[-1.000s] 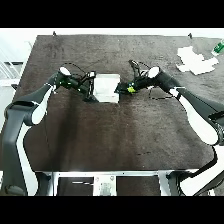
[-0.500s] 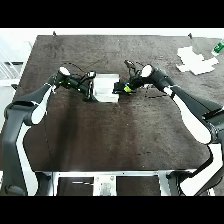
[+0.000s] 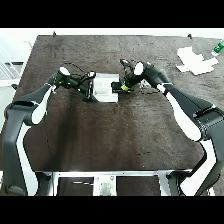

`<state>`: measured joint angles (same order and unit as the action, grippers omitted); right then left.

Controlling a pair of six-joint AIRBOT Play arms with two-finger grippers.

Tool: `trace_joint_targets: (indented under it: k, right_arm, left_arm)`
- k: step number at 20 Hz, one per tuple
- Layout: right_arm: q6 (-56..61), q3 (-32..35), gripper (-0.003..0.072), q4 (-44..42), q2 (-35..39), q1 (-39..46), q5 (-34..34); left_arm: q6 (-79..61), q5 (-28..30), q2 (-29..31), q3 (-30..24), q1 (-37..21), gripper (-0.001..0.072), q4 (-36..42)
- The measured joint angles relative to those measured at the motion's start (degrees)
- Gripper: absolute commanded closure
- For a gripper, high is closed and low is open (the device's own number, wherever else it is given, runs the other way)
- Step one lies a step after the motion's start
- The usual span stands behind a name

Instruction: Fold the box and place the chain.

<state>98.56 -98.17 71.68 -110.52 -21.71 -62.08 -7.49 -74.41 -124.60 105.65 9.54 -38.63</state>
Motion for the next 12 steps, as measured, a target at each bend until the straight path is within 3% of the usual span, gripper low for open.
trace_joint_targets:
  k: [12]
  right_arm:
    - [3.4, -5.8, 0.0263, 4.3, -2.2, -1.8, -3.2]
  left_arm:
    - [0.1, -0.1, 0.0, 0.0, 0.0, 0.0365, 0.1]
